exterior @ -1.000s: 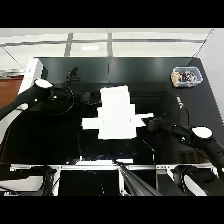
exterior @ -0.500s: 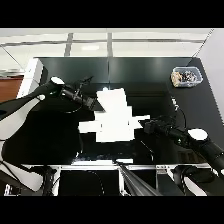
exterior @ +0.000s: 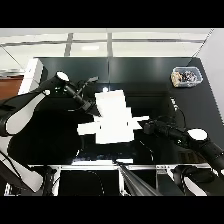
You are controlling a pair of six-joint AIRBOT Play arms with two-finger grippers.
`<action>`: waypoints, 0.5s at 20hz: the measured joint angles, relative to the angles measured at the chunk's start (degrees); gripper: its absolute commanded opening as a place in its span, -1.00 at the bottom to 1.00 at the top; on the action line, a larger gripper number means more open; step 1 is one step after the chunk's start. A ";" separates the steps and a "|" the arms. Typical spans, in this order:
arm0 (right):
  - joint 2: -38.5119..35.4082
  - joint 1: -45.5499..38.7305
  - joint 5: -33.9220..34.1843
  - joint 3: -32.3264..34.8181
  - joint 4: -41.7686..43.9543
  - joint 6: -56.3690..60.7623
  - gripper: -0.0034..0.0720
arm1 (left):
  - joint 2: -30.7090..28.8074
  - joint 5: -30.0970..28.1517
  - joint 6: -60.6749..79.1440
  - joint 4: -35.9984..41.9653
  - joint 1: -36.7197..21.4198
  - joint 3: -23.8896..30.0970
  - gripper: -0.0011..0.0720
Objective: Fold the box and place the chain.
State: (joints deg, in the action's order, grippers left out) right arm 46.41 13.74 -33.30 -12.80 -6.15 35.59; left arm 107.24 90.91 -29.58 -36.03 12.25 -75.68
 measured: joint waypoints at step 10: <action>0.00 0.00 -0.15 0.00 -0.13 0.00 -0.86 | 0.33 0.15 5.62 -0.74 3.39 -0.28 -0.73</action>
State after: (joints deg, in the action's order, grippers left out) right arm 46.41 13.74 -33.45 -12.80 -6.28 35.59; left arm 107.57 91.07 -23.97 -36.77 15.64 -75.96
